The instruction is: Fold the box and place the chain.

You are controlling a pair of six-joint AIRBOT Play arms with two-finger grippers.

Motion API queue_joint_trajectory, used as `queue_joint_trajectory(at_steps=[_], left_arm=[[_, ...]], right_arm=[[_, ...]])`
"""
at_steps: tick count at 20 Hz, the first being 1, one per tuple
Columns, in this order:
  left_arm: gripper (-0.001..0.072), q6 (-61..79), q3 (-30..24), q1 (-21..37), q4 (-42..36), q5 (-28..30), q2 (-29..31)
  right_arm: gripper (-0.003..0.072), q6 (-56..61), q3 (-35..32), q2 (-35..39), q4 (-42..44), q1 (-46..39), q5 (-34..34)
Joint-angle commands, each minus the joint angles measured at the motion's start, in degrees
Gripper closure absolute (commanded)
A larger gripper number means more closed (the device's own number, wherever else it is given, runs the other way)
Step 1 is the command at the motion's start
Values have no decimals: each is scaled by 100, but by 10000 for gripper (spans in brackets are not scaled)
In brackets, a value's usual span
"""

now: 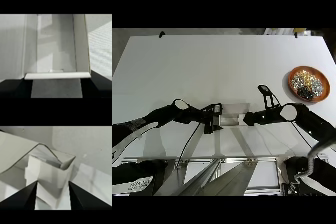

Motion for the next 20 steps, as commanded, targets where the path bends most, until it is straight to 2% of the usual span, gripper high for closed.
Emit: queue_joint_trajectory(at_steps=[1,9,18,20], left_arm=[[456,0,-2,2,2,4,4],[456,0,-2,2,0,2,4],[456,0,-2,2,0,2,4],[456,0,-2,2,0,2,4]], right_arm=[[255,946,387,-317,-713,334,297],[256,2411,1270,-988,-2070,1029,1196],[255,3550,2026,-1836,-2710,1672,2192],[256,3845,2031,-1893,-2806,1746,2140]])
